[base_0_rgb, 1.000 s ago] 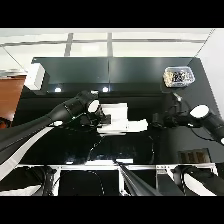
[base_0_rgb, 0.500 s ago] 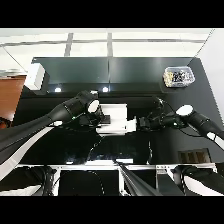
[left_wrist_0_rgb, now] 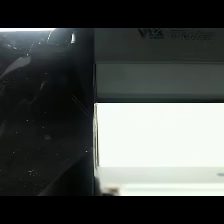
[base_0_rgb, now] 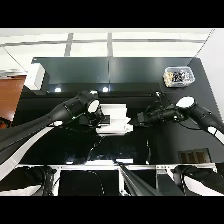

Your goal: Fold the box and place the chain.

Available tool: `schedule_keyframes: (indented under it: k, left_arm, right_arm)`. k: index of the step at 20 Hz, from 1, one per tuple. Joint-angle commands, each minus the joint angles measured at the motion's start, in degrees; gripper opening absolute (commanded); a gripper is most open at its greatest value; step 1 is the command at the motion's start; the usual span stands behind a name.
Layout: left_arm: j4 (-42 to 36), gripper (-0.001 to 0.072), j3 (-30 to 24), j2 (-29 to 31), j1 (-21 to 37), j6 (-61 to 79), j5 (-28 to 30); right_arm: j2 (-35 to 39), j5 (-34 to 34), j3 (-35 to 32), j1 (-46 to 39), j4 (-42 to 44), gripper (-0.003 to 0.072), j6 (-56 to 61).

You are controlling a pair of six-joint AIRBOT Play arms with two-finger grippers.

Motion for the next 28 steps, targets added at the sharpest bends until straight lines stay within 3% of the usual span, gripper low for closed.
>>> schedule_keyframes:
  k: [1, 8, 9, 10, 17, 21, 25, 26, 27, 28]
  left_arm:
    - [0.0, 0.0023, 0.0, 0.0, 0.0, 0.0, 0.2]
    - [0.1, 0.0022, 0.0, 0.0, 0.0, 0.0, 0.6]
    - [0.1, 0.0023, 0.0, 0.0, 0.0, 0.0, 0.6]
    - [0.1, 0.0023, 0.0, 0.0, 0.0, 0.0, 0.6]
    - [0.0, 0.0023, 0.0, 0.0, 0.0, 0.0, -0.1]
    - [0.0, 0.0023, 0.0, 0.0, 0.0, 0.0, 0.2]
    - [0.0, 0.0023, 0.0, 0.0, 0.0, 0.0, 0.9]
    - [0.0, 0.0023, 0.0, 0.0, 0.0, 0.0, 1.1]
    - [0.0, 0.0023, 0.0, 0.0, 0.0, 0.0, 1.2]
    - [0.0, 0.0023, 0.0, 0.0, 0.0, 0.0, 1.2]
  right_arm:
    - [0.0, -4.3, 0.6, 3.1, -0.8, 0.0571, 4.5]
    - [-0.1, -9.7, 3.4, 10.8, -6.4, 0.057, 10.1]
    - [-0.1, -9.7, 4.3, 11.7, -9.5, 0.0545, 12.8]
    - [-0.1, -9.6, 5.0, 12.3, -12.1, 0.0474, 14.9]
    - [-0.1, -9.9, 5.9, 13.8, -14.5, 0.0473, 20.9]
    - [-0.5, -11.3, 9.1, 18.7, -25.0, 0.0473, 30.2]
    - [-0.7, -10.3, 10.6, 21.5, -25.7, 0.0472, 31.9]
    - [-0.7, -10.2, 10.6, 21.7, -25.7, 0.0374, 31.9]
    - [-0.7, -10.2, 10.6, 21.8, -25.8, 0.0223, 31.8]
    - [-0.7, -10.3, 10.6, 21.8, -26.1, 0.0207, 31.8]
